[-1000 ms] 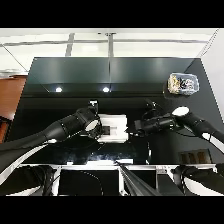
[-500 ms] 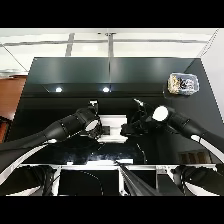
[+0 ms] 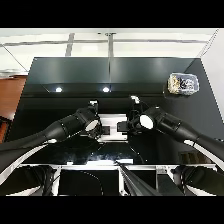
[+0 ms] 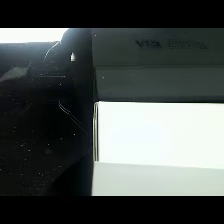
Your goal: Fold the box and place the chain.
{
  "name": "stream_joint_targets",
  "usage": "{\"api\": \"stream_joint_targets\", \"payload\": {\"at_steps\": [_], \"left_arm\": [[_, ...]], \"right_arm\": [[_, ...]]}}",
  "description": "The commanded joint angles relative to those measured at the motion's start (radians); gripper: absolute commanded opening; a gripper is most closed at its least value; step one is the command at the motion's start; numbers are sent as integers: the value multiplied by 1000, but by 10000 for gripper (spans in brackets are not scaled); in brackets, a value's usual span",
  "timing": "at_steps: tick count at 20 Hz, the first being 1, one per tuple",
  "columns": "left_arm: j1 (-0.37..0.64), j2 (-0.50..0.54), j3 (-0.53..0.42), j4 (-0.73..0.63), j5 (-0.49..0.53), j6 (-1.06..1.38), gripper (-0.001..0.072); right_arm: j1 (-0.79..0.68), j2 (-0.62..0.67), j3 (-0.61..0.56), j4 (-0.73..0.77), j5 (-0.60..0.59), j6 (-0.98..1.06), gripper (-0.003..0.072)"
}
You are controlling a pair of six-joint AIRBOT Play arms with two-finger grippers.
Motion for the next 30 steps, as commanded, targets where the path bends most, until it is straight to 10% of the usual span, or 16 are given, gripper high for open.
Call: {"api": "stream_joint_targets", "payload": {"at_steps": [1, 4, 19, 21, 28, 30], "left_arm": [[0, -1, 0, 1, 0, 1, 29], [0, -1, 0, 1, 0, 1, 29], [0, -1, 0, 1, -1, 1, 29], [0, -1, 0, 0, -2, 1, 29], [0, -1, 0, 0, -2, 1, 29], [0, -1, 0, 0, -2, 1, 29]], "right_arm": [[50, -41, 45, -86, 84, 136, 369], [89, -83, 84, -91, 80, 163, 188], [90, -128, 101, -115, 129, 189, 128], [90, -130, 103, -116, 133, 184, 14], [92, -130, 119, -124, 134, 184, 139], [92, -130, 119, -124, 137, 179, 13]]}}
